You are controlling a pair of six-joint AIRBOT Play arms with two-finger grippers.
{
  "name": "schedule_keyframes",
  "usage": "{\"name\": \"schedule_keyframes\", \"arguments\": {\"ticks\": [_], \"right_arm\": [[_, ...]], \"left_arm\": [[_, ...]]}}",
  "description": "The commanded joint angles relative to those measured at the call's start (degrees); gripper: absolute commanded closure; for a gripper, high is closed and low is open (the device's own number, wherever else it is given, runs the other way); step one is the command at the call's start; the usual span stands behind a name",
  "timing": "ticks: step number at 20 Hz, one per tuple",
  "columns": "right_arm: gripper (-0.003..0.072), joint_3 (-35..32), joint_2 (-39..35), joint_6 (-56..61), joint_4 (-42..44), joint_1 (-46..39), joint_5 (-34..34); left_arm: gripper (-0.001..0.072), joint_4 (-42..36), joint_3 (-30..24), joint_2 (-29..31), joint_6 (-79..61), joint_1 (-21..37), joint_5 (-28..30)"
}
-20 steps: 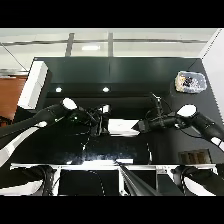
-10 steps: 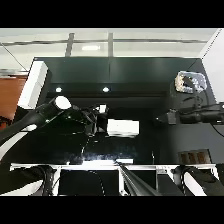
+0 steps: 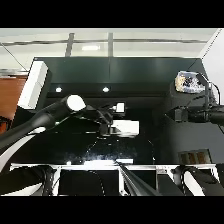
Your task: Fold the box and place the chain.
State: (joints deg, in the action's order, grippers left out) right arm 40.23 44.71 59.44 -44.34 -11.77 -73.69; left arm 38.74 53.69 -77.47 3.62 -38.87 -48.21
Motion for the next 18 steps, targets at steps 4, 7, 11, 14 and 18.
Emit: {"name": "schedule_keyframes", "arguments": {"ticks": [4, 7, 11, 14, 18], "right_arm": [[0.0663, 0.0, -0.2, -1.2, -0.3, -0.1, 0.7], [0.0663, 0.0, -0.2, -1.4, -0.3, -0.1, 1.8], [0.0663, 0.0, -0.2, -1.4, -0.3, -0.1, 2.2], [0.0663, 0.0, -0.2, -1.4, -0.3, -0.1, 2.4], [0.0663, 0.0, -0.2, -1.4, -0.3, -0.1, 3.0]], "left_arm": [[-0.0004, -0.2, 6.6, -7.7, 7.8, -3.4, 1.3], [-0.0004, 0.2, 6.8, -8.8, 11.5, -3.6, 1.2], [-0.0005, 2.6, 6.8, -8.9, 12.7, -3.6, 1.2], [-0.0005, 3.9, 6.8, -8.9, 12.7, -4.0, -0.3], [-0.0005, 6.3, 6.8, -8.9, 12.8, -5.2, -2.3]]}}
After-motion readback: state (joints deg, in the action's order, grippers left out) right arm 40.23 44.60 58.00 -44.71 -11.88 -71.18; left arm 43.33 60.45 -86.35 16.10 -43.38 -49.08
